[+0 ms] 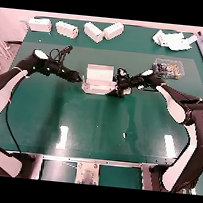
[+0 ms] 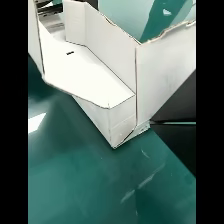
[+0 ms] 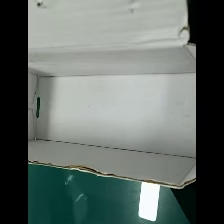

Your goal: Fold the box and place the chain.

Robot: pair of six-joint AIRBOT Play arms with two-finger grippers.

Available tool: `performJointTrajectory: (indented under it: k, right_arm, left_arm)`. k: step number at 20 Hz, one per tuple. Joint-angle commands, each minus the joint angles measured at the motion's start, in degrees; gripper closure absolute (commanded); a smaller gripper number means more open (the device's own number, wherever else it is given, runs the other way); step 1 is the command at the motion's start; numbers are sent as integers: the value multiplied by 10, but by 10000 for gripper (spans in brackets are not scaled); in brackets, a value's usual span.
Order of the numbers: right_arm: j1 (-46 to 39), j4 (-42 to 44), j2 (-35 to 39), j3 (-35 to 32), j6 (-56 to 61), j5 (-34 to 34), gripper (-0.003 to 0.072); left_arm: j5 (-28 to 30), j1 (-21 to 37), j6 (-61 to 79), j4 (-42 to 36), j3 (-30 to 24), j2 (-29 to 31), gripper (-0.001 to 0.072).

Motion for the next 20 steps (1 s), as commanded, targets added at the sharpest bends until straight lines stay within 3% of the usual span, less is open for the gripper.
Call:
performJointTrajectory:
  k: [1, 5, 6, 7, 17, 19, 20]
  right_arm:
    - [0, 0, 0, 0, 0, 0, 123]
    - [0, 0, 0, 0, 0, 0, 123]
    - [0, 0, 0, 0, 0, 0, 123]
    - [0, 0, 0, 0, 0, 0, 123]
    - [0, 0, 0, 0, 0, 0, 123]
    - [0, 0, 0, 0, 0, 0, 123]
    - [0, 0, 0, 0, 0, 0, 123]
  left_arm:
    - [15, -10, -31, 18, 0, 4, 694]
    - [16, -11, -42, 5, 0, 7, 689]
    - [12, -12, -42, -1, 0, 7, 644]
    - [6, -12, -42, -4, 0, 7, 548]
    - [-26, -12, -28, -50, 0, 7, 541]
    - [-24, -12, -33, -47, 0, 7, 447]
    - [-24, -12, -41, -47, 0, 7, 445]
